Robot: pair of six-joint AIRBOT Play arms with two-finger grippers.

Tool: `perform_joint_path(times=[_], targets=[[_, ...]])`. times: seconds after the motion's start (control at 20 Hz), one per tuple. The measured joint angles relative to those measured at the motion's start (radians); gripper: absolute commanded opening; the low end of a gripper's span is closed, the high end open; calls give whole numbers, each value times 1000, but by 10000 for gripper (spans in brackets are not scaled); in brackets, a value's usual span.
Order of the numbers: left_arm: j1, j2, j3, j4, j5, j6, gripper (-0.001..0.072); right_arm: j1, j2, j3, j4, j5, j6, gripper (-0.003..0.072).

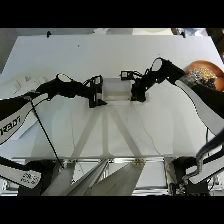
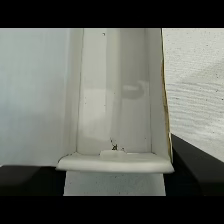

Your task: Fold the box and place the chain.

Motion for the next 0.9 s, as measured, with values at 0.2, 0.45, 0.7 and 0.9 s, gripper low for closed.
perform_joint_path(times=[0.2, 0.45, 0.7, 0.9], targets=[[0, 0, 0, 0, 0, 0, 393, 0, 0, 0, 21, 1, 0, 225], [0, 0, 0, 0, 0, -1, 393, 0, 0, 0, 51, -2, 0, 178], [1, 0, 0, 0, -2, -4, 393, 0, 0, 0, 111, -20, 1, 459], [1, 0, 0, 0, -1, -3, 393, 0, -1, -1, 150, -39, 2, 447]])
